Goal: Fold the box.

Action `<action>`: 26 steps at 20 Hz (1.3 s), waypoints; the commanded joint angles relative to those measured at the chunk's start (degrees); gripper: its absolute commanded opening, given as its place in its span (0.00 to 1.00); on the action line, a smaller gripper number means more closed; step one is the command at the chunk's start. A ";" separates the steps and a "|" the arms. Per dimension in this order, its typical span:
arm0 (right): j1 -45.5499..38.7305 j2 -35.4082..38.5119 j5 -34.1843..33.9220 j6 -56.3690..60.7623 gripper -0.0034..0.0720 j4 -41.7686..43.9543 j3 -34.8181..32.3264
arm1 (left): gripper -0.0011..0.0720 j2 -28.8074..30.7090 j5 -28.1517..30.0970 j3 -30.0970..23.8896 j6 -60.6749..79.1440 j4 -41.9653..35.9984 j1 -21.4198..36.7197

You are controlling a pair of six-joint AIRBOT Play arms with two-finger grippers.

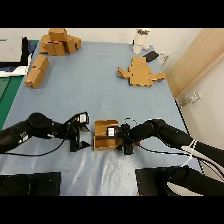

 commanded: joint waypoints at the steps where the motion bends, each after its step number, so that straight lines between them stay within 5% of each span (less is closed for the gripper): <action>1: -0.02 0.00 0.00 0.02 0.69 0.00 -0.02 | 0.96 0.09 2.49 -5.16 20.96 -14.10 -1.14; 17: -0.02 0.00 0.00 0.02 0.69 -0.02 -0.02 | 0.96 -4.11 10.32 -4.00 14.23 -13.92 -7.19; 26: -0.02 0.00 0.00 0.02 0.69 -0.02 -0.02 | 0.96 -8.33 10.80 0.48 1.81 -1.11 -10.40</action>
